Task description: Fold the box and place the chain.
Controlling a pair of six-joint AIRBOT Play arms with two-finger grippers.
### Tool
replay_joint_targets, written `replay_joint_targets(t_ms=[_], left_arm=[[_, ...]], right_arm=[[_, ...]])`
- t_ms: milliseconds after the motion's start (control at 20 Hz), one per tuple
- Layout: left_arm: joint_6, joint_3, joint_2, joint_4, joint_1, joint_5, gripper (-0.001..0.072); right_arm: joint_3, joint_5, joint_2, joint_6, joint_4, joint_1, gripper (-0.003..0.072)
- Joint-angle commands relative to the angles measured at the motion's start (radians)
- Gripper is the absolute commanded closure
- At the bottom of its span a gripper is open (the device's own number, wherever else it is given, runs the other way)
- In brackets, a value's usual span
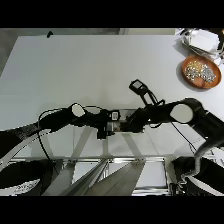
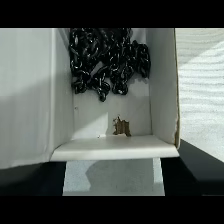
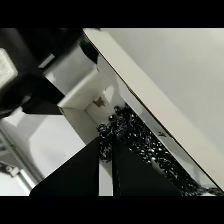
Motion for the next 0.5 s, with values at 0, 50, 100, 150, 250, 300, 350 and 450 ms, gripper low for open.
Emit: replay_joint_targets(t_ms=[0,50,100,150,250,300,350,450], left_arm=[[0.000,0.000,0.000,0.000,0.000,0.000,0.0397],[0.000,0.000,0.000,0.000,0.000,0.000,0.0397],[0.000,0.000,0.000,0.000,0.000,0.000,0.0397],[0.000,0.000,0.000,0.000,0.000,0.000,0.0397],[0.000,0.000,0.000,0.000,0.000,0.000,0.0397],[0.000,0.000,0.000,0.000,0.000,0.000,0.0397],[0.000,0.000,0.000,0.000,0.000,0.000,0.0397],[0.000,0.000,0.000,0.000,0.000,0.000,0.0397]], right_arm=[[-0.052,-0.082,-0.121,0.000,-0.002,0.048,0.0675],[-0.052,-0.100,-0.148,0.001,-0.002,0.062,0.0675],[-0.052,-0.120,-0.167,0.001,0.000,0.074,0.0674],[-0.052,-0.140,-0.181,0.002,0.006,0.084,0.0653],[-0.052,-0.173,-0.187,0.014,0.010,0.090,0.0569],[-0.051,-0.175,-0.187,0.019,0.012,0.090,0.0563],[-0.051,-0.169,-0.186,0.024,0.012,0.090,0.0520],[-0.045,-0.125,-0.172,0.024,0.012,0.090,0.0491]])
